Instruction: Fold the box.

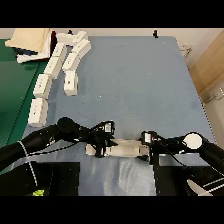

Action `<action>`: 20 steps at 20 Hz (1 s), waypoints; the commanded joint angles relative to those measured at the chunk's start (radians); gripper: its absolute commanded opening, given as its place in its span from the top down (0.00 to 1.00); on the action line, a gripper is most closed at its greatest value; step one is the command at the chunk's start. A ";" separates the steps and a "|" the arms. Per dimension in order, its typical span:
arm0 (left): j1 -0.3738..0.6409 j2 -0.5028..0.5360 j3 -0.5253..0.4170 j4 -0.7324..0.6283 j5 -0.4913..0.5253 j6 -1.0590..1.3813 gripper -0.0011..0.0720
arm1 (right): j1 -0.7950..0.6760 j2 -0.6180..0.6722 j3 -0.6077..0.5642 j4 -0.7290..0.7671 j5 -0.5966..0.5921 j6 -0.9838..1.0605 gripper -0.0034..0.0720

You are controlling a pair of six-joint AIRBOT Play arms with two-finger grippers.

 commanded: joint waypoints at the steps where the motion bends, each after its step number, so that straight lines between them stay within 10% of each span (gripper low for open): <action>1: 0.001 -0.001 0.001 0.000 0.001 0.000 0.97 | 0.000 -0.024 -0.004 0.002 0.003 -0.005 0.02; 20: 0.000 -0.001 0.001 0.000 0.001 0.000 0.97 | 0.000 -0.050 -0.012 0.069 0.000 -0.086 0.10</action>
